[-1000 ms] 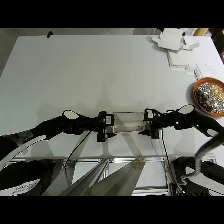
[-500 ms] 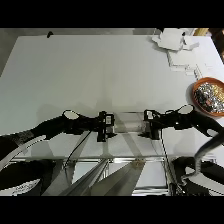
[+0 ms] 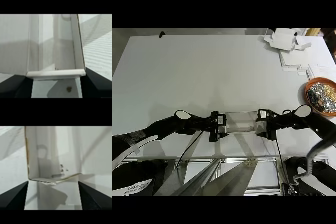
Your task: Fold the box and place the chain.
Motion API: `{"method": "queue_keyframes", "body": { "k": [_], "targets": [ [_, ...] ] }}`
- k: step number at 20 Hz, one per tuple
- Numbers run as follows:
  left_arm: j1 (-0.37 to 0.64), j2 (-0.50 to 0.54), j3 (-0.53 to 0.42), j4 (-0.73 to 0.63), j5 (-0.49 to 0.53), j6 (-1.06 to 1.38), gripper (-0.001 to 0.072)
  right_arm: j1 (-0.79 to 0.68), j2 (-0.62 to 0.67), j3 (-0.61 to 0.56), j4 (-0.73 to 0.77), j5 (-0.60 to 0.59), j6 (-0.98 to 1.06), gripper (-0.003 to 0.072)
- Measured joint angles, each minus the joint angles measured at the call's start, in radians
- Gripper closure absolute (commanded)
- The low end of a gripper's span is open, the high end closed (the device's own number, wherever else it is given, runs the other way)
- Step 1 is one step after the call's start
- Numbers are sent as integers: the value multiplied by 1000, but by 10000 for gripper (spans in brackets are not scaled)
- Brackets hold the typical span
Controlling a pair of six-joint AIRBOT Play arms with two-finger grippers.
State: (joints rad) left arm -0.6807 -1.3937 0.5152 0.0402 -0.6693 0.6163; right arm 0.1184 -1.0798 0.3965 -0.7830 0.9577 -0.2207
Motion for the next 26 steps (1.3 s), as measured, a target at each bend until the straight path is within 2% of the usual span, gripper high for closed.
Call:
{"method": "queue_keyframes", "body": {
  "k": [8,9,12,15,16,20,23,26],
  "targets": [
    [0,0,0,1,-1,0,569,0,248,-1,-102,34,269,36],
    [0,0,0,1,-1,0,569,0,282,-1,-108,49,294,60],
    [0,0,0,1,-1,0,569,0,361,-1,-74,98,341,237],
    [0,0,0,1,-1,0,569,0,399,-1,45,141,341,635],
    [0,0,0,1,-1,0,569,0,404,-1,92,152,328,665],
    [0,0,0,1,-1,0,569,0,370,-1,308,154,256,665],
    [0,0,0,1,-1,0,569,0,254,1,475,83,178,665],
    [0,0,0,1,-1,0,569,0,106,13,540,7,140,665]
  ]
}}
